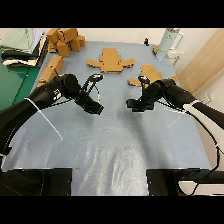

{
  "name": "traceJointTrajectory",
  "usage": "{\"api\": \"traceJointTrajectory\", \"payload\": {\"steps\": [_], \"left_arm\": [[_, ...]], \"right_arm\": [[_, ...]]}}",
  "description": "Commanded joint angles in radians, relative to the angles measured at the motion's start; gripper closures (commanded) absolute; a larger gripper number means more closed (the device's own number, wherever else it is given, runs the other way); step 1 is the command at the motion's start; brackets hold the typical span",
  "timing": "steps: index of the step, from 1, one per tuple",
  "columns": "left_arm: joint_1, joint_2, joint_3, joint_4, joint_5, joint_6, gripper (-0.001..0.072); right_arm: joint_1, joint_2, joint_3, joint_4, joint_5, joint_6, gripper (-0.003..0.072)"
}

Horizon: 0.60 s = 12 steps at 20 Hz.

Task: Fold the box.

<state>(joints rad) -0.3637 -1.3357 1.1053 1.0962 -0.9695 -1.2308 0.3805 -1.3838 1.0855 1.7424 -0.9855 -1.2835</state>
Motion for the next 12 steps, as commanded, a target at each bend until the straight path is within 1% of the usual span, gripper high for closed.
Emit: {"api": "traceJointTrajectory", "payload": {"steps": [1,10,12], "left_arm": [[0.000,0.000,0.001,0.000,0.000,0.000,0.0696],[0.000,0.000,0.001,0.000,0.000,0.000,0.0695],[0.000,0.000,0.001,0.000,0.000,0.000,0.0695]], "right_arm": [[0.000,-0.001,0.001,0.000,0.000,0.000,0.0677],[0.000,-0.001,0.001,0.000,0.000,0.000,0.0678],[0.000,-0.004,0.001,0.003,0.056,0.001,0.0678]]}}
